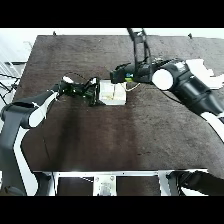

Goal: Fold the box and place the chain.

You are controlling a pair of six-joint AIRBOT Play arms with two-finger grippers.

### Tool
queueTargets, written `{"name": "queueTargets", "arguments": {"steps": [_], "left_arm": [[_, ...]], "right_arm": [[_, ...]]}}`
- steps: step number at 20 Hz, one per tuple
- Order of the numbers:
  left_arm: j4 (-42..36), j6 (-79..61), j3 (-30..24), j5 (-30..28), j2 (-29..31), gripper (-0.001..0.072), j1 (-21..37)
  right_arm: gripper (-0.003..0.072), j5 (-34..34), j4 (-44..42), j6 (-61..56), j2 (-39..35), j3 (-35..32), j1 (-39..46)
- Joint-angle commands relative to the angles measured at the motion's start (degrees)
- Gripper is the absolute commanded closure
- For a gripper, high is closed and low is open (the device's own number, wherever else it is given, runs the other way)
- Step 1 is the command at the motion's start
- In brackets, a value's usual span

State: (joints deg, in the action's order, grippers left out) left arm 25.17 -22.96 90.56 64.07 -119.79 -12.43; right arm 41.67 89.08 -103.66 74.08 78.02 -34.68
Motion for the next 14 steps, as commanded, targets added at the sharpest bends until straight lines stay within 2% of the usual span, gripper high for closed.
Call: {"name": "queueTargets", "arguments": {"steps": [1, 7, 8, 9, 10, 14], "left_arm": [[0.0, 0.0, 0.0, 0.0, 0.0, 0.0207, 0.0], [0.0, 0.0, 0.0, 0.0, 0.0, 0.0207, 0.0], [0.0, 0.0, 0.0, 0.0, 0.0, 0.0207, 0.0], [0.0, 0.0, 0.0, 0.0, 0.0, 0.0207, 0.0], [0.0, 0.0, 0.0, 0.0, 0.0, 0.0207, 0.0], [0.0, 0.0, 0.0, 0.0, 0.0, 0.0207, 0.0]], "right_arm": [[0.0678, -1.6, -0.1, -1.2, 4.6, -0.5, -0.9], [0.0675, -10.2, -0.1, -1.2, 16.5, -4.0, 1.1], [0.0553, -10.4, 0.0, -1.0, 17.4, -4.0, 1.4], [0.0291, -9.6, 0.0, -0.7, 17.0, -3.9, 1.9], [0.0189, -8.7, 0.1, 0.0, 15.9, -3.8, 2.4], [0.0190, -3.1, 5.4, 4.3, 8.2, -4.6, 7.6]]}}
